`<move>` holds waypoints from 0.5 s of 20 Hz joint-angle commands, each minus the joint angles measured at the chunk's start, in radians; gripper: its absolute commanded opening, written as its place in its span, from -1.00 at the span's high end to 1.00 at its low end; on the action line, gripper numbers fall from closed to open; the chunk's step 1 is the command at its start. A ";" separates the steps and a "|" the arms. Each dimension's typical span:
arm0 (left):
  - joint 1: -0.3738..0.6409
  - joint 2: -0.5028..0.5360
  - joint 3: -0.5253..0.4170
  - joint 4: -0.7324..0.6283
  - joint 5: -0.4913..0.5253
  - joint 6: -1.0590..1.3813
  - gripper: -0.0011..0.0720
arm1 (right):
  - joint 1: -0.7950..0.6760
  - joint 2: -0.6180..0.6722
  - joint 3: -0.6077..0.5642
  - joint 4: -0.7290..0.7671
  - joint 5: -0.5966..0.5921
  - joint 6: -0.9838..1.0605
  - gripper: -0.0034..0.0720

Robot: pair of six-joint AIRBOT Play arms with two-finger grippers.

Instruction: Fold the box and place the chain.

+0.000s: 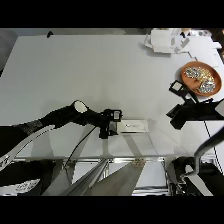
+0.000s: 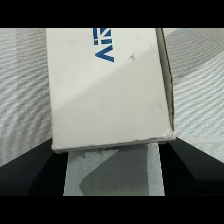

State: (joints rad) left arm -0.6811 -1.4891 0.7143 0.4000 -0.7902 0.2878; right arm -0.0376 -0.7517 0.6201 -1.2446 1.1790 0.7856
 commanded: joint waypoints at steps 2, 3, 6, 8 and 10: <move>0.000 0.001 0.000 0.000 0.000 0.000 0.56 | -0.103 0.002 0.007 -0.174 0.038 0.353 0.86; 0.000 0.001 0.000 0.000 0.000 0.000 0.56 | -0.115 0.002 0.007 -0.172 0.034 0.352 0.86; 0.000 0.001 0.000 0.000 0.000 0.000 0.56 | -0.117 0.002 0.007 -0.169 0.035 0.351 0.86; 0.000 0.001 0.000 0.000 0.001 0.000 0.56 | -0.117 0.002 0.007 -0.169 0.035 0.351 0.86; 0.000 0.001 0.000 0.000 0.000 0.000 0.56 | -0.117 0.002 0.007 -0.169 0.035 0.351 0.86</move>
State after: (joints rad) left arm -0.6811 -1.4891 0.7143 0.4000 -0.7898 0.2878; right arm -0.1497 -0.7509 0.6262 -1.4025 1.2121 1.1141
